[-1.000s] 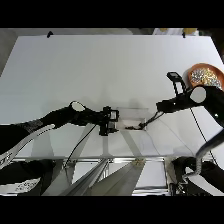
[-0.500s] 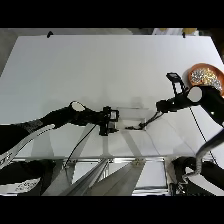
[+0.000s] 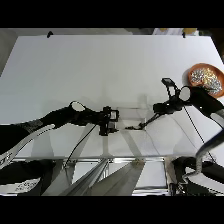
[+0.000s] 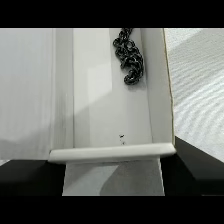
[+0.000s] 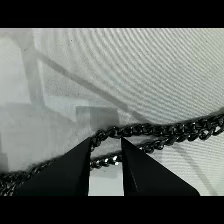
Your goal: Fold the box and place the chain.
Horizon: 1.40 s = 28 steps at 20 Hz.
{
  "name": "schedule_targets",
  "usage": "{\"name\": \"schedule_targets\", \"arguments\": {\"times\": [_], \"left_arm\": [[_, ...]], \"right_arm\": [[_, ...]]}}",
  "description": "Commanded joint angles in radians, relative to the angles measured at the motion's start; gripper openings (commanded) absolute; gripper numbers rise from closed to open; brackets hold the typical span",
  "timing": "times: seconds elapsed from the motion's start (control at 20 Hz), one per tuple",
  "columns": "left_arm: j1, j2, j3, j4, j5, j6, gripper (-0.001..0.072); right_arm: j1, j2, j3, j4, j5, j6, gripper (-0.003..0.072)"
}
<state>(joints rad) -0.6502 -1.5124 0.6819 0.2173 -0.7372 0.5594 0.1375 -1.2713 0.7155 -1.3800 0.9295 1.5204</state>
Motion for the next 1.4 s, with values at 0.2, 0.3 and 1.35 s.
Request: {"name": "schedule_targets", "arguments": {"times": [0.2,0.3,1.35], "left_arm": [[0.000,0.001,0.000,0.000,0.000,0.000,0.0018],[0.000,0.001,0.000,0.000,0.000,0.000,0.0018],[0.000,0.001,0.000,0.000,0.000,0.000,0.0018]], "right_arm": [[0.000,-0.014,0.001,0.000,-0.006,0.000,0.0019],[0.000,-0.002,0.001,0.000,0.005,-0.008,0.0019],[0.226,0.726,0.001,0.280,0.247,-0.168,0.0019]]}}
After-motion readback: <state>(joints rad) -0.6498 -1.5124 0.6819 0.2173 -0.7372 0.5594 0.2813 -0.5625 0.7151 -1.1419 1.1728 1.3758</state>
